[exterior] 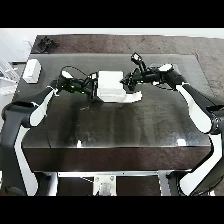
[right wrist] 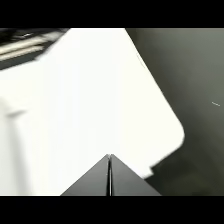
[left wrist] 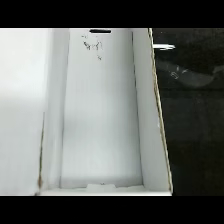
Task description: Fold the box and place the chain.
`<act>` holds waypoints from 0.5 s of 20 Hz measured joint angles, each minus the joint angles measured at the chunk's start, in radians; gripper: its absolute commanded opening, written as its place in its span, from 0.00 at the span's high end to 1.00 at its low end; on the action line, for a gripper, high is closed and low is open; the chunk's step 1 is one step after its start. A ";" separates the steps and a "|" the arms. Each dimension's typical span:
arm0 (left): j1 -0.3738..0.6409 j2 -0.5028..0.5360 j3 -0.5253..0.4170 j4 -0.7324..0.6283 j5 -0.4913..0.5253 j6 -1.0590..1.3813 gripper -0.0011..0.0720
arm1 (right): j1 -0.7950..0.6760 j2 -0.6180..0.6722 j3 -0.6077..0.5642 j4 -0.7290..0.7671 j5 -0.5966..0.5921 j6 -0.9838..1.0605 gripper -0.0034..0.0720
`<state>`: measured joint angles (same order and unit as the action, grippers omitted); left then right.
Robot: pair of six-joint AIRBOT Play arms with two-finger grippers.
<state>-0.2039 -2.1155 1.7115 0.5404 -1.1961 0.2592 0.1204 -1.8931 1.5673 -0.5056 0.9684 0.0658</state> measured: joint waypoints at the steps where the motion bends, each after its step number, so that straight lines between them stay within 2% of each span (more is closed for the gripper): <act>1: 0.000 0.000 0.000 -0.001 0.000 0.000 0.40 | 0.002 -0.004 0.000 -0.009 -0.023 0.003 0.95; 4: 0.001 0.000 0.000 -0.002 0.000 0.001 0.40 | 0.008 -0.018 0.000 -0.052 -0.060 0.019 0.95; 10: 0.002 0.000 0.000 -0.002 -0.002 0.000 0.40 | 0.033 -0.031 0.000 -0.125 -0.060 0.028 0.95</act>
<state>-0.2024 -2.1159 1.7115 0.5381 -1.1984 0.2596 0.1535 -1.9236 1.5677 -0.6304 0.9085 0.0940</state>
